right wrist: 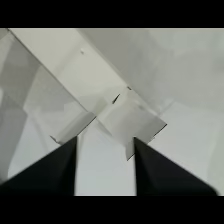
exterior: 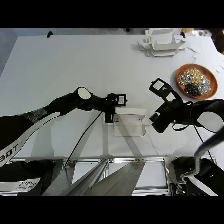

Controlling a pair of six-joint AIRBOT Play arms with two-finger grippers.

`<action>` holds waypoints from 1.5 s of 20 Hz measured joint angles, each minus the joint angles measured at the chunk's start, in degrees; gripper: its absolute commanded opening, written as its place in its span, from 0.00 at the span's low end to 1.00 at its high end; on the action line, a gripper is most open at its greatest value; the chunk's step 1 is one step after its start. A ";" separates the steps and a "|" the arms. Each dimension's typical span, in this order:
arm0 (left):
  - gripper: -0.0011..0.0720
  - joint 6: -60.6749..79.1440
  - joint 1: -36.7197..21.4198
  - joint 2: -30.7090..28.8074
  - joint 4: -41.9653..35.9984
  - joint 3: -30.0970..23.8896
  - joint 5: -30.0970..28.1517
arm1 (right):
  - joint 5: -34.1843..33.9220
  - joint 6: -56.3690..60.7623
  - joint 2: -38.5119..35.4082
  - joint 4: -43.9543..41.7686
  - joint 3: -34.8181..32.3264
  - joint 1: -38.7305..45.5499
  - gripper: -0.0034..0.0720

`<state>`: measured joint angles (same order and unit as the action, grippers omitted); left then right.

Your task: Fold the box and place the chain.

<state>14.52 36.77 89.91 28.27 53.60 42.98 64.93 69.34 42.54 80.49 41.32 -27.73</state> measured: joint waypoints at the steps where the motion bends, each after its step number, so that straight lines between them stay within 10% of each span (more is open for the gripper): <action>1: 0.03 0.00 0.00 0.00 0.02 0.00 0.13 | 0.70 -2.10 0.00 -0.85 -0.33 0.00 0.11; 7: 0.03 -0.02 0.00 0.02 0.02 0.00 0.57 | 0.96 -16.92 -0.02 -9.60 -7.10 0.00 0.09; 9: 0.03 -0.02 0.00 0.02 0.02 0.00 0.63 | -0.35 -20.13 0.09 -11.30 -9.68 0.00 0.43; 15: 0.03 -0.02 0.00 0.02 0.02 0.00 0.74 | -6.36 -29.88 0.85 -12.85 -16.04 -0.92 0.97; 30: 0.03 -0.02 0.00 0.02 0.00 0.00 0.76 | -33.79 -36.46 2.08 1.64 -26.38 -10.69 0.97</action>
<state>14.50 36.77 89.93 28.27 53.60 43.75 31.14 32.88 44.62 82.13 14.94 -38.41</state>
